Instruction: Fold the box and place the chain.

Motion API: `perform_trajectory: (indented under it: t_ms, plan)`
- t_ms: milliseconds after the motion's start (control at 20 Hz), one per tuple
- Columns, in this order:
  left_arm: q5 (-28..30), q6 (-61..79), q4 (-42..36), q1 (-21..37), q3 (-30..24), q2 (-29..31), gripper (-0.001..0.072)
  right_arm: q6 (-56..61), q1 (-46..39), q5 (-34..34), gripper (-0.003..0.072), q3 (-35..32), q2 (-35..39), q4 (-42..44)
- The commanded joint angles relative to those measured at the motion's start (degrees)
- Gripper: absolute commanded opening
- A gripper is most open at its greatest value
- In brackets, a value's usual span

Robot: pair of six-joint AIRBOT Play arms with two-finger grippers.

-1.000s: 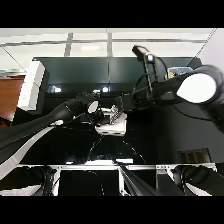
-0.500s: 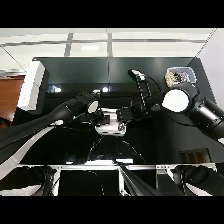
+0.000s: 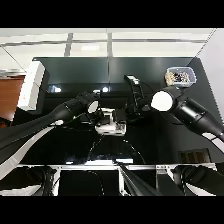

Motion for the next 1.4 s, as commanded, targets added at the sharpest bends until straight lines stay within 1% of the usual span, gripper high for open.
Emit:
perform_trajectory:
  t_ms: [0, 100, 250, 400, 500, 600, 650, 700, 800, 950, 1000, 1100, 1200, 1250, 1300, 1350]
  plan:
    - [0.1, 0.0, 0.0, 0.0, 0.0, 0.0, 0.0028, 0.0, -0.8, 1.3, 0.0376, 0.0, -1.1, -0.2]
    - [0.1, 0.0, 0.0, 0.0, 0.0, 0.0, 0.0028, -0.1, -3.5, 6.6, 0.0376, 0.1, 0.7, -3.5]
    - [-0.2, 0.0, 0.0, 0.0, 0.0, 0.0, 0.0028, 0.0, -7.6, 14.4, 0.0376, 0.1, 6.9, -13.9]
    - [1.1, 0.0, 0.0, 0.0, 0.0, 0.0, 0.0028, 0.0, -10.8, 21.3, 0.0376, 0.0, 13.2, -24.2]
    - [1.3, 0.0, 0.0, 0.0, 0.0, 0.0, 0.0028, -0.1, -11.8, 22.7, 0.0376, 0.0, 15.7, -28.1]
    - [0.9, -0.9, 0.0, 0.0, 0.5, 0.1, 0.0029, -0.1, -11.8, 22.6, 0.0375, 0.0, 16.4, -28.3]
    - [-0.1, -2.7, 0.1, -0.1, 1.3, 0.3, 0.0032, -0.2, -11.6, 21.9, 0.0376, 0.0, 16.4, -28.1]
    - [-0.6, -4.3, 0.4, -0.1, 2.0, 0.9, 0.0112, -0.5, -11.6, 21.0, 0.0375, -0.1, 16.4, -27.8]
    - [-1.5, -8.0, 0.7, 0.0, 3.0, 2.2, 0.0343, -0.8, -11.6, 19.2, 0.0375, -0.1, 16.4, -27.8]
    - [-3.9, -7.3, 0.6, -0.1, 3.6, 3.7, 0.0604, -1.1, -11.6, 17.2, 0.0376, -0.1, 16.4, -27.8]
    - [-4.8, -4.2, 0.9, -0.1, 3.6, 4.9, 0.0626, -1.1, -11.6, 17.1, 0.0376, -0.1, 16.4, -27.8]
    - [-7.3, 3.9, 3.4, -0.1, 3.5, 9.1, 0.0625, -1.1, -11.7, 17.2, 0.0376, -0.1, 16.4, -28.0]
    - [-10.2, 9.9, 7.7, 0.5, 2.9, 15.1, 0.0626, -1.1, -11.7, 17.1, 0.0376, -0.1, 16.4, -28.3]
    - [-11.4, 11.0, 10.8, 1.9, 1.9, 17.9, 0.0626, -1.1, -11.8, 17.1, 0.0375, -0.1, 16.4, -28.2]
    - [-12.3, 12.0, 13.2, 4.9, 0.0, 20.6, 0.0625, -1.1, -11.8, 17.0, 0.0376, -0.1, 16.4, -28.2]
    - [-12.2, 13.0, 13.4, 9.6, -2.6, 22.8, 0.0625, -1.1, -11.8, 16.8, 0.0376, -0.1, 16.4, -28.2]
